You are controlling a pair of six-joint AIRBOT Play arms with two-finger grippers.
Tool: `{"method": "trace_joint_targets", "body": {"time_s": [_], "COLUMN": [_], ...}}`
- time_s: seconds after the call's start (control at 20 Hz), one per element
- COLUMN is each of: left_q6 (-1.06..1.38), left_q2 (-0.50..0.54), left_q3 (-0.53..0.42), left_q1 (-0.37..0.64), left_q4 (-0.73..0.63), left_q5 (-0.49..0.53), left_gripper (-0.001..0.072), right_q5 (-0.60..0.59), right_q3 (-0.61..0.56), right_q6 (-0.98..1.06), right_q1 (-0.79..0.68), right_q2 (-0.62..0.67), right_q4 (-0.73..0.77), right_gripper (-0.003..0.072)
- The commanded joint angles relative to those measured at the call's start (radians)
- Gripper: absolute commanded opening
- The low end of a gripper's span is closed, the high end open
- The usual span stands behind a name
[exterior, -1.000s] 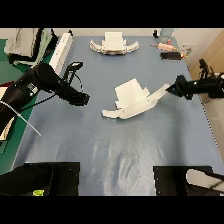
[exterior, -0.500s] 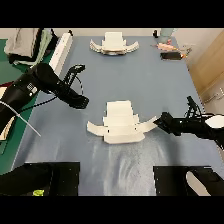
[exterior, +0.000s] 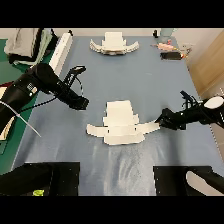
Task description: Fold the box.
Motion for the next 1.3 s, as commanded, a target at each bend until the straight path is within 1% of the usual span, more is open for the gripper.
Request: {"method": "trace_joint_targets", "body": {"time_s": [0.0, 0.25, 0.4, 0.5, 0.55, 0.6, 0.65, 0.7, 0.8, 0.95, 1.05, 1.15, 1.25], "left_q6": [0.001, 0.001, 0.0, -0.009, -0.02, -0.02, -0.021, -0.043, -0.049, -0.04, -0.034, 0.021, 0.101], "left_q2": [0.0, 0.0, -0.001, -0.001, -0.001, -0.001, -0.001, -0.001, -0.001, -0.001, -0.012, -0.047, -0.109], "left_q3": [0.0, 0.0, 0.0, 0.0, 0.0, 0.0, 0.0, 0.0, 0.0, -0.001, -0.006, -0.026, -0.051], "left_q1": [0.0, 0.0, 0.0, 0.0, 0.0, 0.0, 0.0, 0.005, 0.029, 0.077, 0.113, 0.157, 0.186], "left_q4": [0.0, 0.0, -0.017, -0.018, -0.018, -0.018, -0.018, -0.017, -0.018, -0.021, -0.049, -0.138, -0.245], "left_q5": [-0.004, -0.004, -0.009, -0.008, -0.008, -0.008, -0.008, -0.009, -0.045, -0.082, -0.079, -0.077, -0.064], "left_gripper": [0.0016, 0.0016, 0.0016, 0.0016, 0.0017, 0.0025, 0.0297, 0.0549, 0.0406, 0.0409, 0.041, 0.041, 0.041], "right_q5": [0.15, 0.186, 0.169, 0.15, 0.142, 0.137, 0.137, 0.132, 0.064, -0.14, -0.233, -0.259, -0.259], "right_q3": [0.119, 0.126, 0.126, 0.126, 0.126, 0.126, 0.125, 0.119, 0.075, -0.053, -0.126, -0.164, -0.169], "right_q6": [-0.1, -0.243, -0.335, -0.393, -0.413, -0.422, -0.447, -0.477, -0.529, -0.562, -0.561, -0.56, -0.557], "right_q1": [-0.011, 0.01, 0.045, 0.068, 0.08, 0.096, 0.115, 0.138, 0.19, 0.275, 0.328, 0.364, 0.386], "right_q2": [-0.198, -0.346, -0.396, -0.403, -0.403, -0.403, -0.402, -0.393, -0.337, -0.174, -0.077, -0.023, -0.01], "right_q4": [-0.015, 0.104, 0.197, 0.24, 0.253, 0.267, 0.286, 0.303, 0.338, 0.365, 0.37, 0.372, 0.376], "right_gripper": [0.0352, 0.033, 0.0217, 0.0058, 0.0003, 0.0003, 0.0003, 0.0002, 0.0002, 0.0002, 0.0002, 0.0002, 0.0002]}}
